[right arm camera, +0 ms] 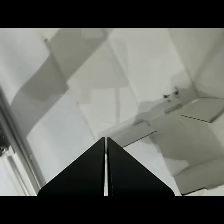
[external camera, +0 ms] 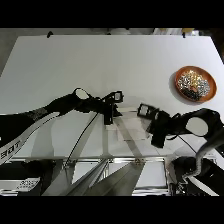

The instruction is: Fold the box and place the chain.

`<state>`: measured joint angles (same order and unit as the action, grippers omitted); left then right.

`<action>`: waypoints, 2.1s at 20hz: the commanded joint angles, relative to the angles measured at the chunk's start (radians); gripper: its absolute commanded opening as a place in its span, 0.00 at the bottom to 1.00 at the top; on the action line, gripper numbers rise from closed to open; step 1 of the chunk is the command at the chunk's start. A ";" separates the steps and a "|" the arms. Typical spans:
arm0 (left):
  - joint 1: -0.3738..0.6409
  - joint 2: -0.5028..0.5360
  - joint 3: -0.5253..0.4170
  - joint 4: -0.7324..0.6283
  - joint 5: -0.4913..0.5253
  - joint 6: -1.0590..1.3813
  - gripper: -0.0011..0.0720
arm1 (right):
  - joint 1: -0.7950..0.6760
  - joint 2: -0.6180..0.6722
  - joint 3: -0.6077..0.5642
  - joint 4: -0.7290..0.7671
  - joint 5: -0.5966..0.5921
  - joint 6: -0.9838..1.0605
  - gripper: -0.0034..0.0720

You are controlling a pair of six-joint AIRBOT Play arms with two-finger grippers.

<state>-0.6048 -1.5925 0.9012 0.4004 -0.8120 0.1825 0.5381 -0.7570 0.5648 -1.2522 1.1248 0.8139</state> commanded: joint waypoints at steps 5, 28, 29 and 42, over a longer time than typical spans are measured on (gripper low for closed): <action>-0.002 -0.001 0.000 0.000 -0.011 0.000 0.03 | -0.019 0.151 -0.153 -0.052 -0.161 -0.102 0.22; -0.001 -0.001 0.000 0.000 -0.014 0.000 0.03 | 0.042 0.150 -0.388 -0.058 -0.624 -0.397 0.96; -0.002 -0.001 0.000 0.000 -0.015 0.000 0.03 | 0.041 0.150 -0.383 -0.057 -0.615 -0.397 0.96; -0.001 -0.001 0.000 0.000 -0.015 0.000 0.03 | -0.243 0.009 -0.220 0.275 -0.402 -0.735 0.96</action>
<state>-0.6056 -1.5929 0.9012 0.4004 -0.8268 0.1825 0.3618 -0.7101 0.3225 -1.0866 0.6830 0.1867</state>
